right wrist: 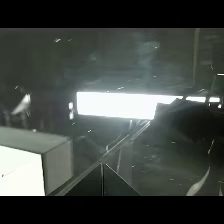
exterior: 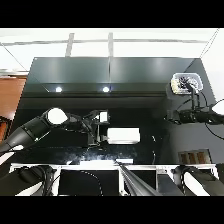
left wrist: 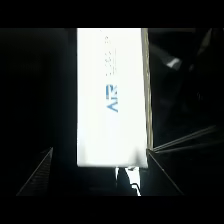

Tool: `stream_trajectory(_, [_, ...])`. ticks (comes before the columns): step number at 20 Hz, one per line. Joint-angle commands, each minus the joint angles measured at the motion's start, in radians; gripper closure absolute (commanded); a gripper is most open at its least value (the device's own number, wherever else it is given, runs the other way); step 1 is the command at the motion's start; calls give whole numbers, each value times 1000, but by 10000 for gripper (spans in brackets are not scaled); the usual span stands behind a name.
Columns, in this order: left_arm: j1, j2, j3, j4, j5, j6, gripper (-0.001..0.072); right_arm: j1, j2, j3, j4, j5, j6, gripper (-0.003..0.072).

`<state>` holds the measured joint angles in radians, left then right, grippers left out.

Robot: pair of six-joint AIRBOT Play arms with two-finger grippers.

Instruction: Fold the box and place the chain.

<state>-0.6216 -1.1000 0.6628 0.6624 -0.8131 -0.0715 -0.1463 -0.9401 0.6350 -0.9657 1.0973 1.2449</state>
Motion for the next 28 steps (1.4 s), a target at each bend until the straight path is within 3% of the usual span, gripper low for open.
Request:
stream_trajectory(1, [-77, -50, 72, -33, 63, -50, -2, -50, 1, 1, -1, -2, 0, 682])
stream_trajectory(5, [-184, -206, 163, -84, 146, -90, 0, -53, 1, 1, -3, -2, 0, 682])
stream_trajectory(9, [-245, -291, 211, -106, 142, -94, -1, -53, 1, 1, -4, 1, -3, 684])
stream_trajectory(28, [-231, -294, 243, -42, 122, -164, -1, -53, 1, 0, -4, 7, -22, 684])
